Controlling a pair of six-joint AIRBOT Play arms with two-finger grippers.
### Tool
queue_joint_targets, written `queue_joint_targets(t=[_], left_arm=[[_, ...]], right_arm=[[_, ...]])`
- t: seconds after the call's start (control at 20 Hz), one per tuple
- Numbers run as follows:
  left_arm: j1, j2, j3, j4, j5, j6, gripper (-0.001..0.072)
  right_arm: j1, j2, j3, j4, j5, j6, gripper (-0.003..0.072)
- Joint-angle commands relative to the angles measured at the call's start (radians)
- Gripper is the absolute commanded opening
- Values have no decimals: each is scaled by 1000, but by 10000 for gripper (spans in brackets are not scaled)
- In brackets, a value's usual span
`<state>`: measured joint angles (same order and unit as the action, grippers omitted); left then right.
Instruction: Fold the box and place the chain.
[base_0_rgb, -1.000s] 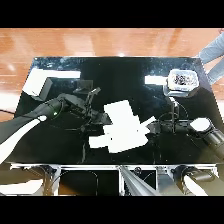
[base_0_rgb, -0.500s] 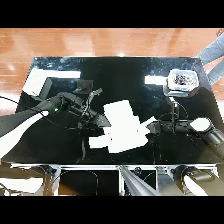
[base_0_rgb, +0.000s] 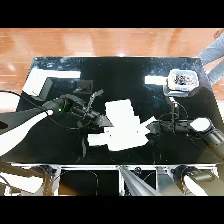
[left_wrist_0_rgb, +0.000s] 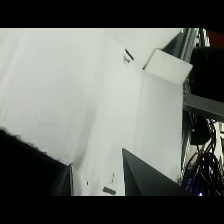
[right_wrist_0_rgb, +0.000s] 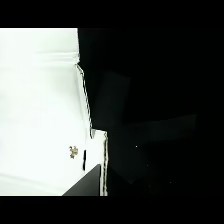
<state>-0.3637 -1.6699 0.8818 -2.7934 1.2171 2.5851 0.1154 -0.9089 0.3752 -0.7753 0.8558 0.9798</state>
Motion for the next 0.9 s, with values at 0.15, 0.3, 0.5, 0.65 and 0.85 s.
queue_joint_targets(t=[0.15, 0.3, 0.5, 0.65, 0.85], left_arm=[[-19, -5, 2, -8, -47, 8, 235], [-33, -5, 2, -5, -28, 58, 22], [-29, -4, 48, 20, 67, 174, 20], [-15, -3, 138, 47, 72, 254, 20], [-16, 8, 251, 116, 61, 405, 17]], right_arm=[[1, 0, 0, -3, -1, -1, 31], [1, 0, 0, -3, 0, -1, 31], [-2, 0, 2, -11, 0, -1, 40], [-37, 0, 61, -121, 68, -3, 720], [-117, 0, 247, -344, 212, -3, 720]])
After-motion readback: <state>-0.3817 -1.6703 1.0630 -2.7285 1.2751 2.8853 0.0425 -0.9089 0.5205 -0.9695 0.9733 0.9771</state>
